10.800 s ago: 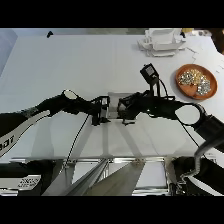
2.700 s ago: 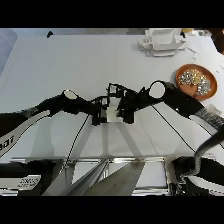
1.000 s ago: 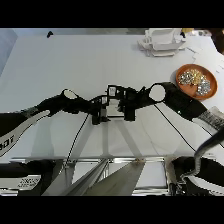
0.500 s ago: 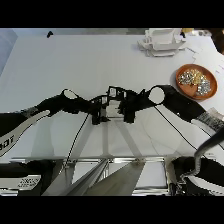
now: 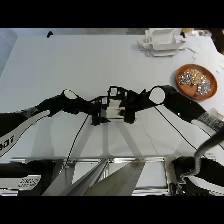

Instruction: Fold the box and place the chain.

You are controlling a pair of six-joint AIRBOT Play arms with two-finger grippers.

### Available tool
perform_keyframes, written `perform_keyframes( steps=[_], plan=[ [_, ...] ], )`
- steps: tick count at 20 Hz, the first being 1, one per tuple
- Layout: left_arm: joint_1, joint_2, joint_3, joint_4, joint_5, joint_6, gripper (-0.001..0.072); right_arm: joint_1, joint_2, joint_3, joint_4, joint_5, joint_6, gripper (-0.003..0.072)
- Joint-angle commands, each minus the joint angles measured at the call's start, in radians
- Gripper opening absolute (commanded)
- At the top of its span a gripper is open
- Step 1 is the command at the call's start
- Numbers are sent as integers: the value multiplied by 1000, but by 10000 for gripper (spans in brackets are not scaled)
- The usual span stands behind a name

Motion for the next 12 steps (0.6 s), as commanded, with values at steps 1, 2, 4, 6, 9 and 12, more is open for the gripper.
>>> perform_keyframes(
  steps=[1,2,4,6,9,12],
  plan=[
    [0,0,0,-4,10,-2,71,0,34,0,36,5,-2,346],
    [0,0,0,-4,10,-2,71,0,43,0,34,5,-5,346],
    [0,0,0,-4,9,-2,71,0,52,0,31,6,-4,345],
    [0,0,0,-4,9,-2,71,0,51,0,31,6,-5,340],
    [0,0,0,-4,9,-2,71,0,51,0,33,32,-9,340],
    [0,0,0,-4,9,-2,71,0,51,0,43,52,-52,340]
  ],
)
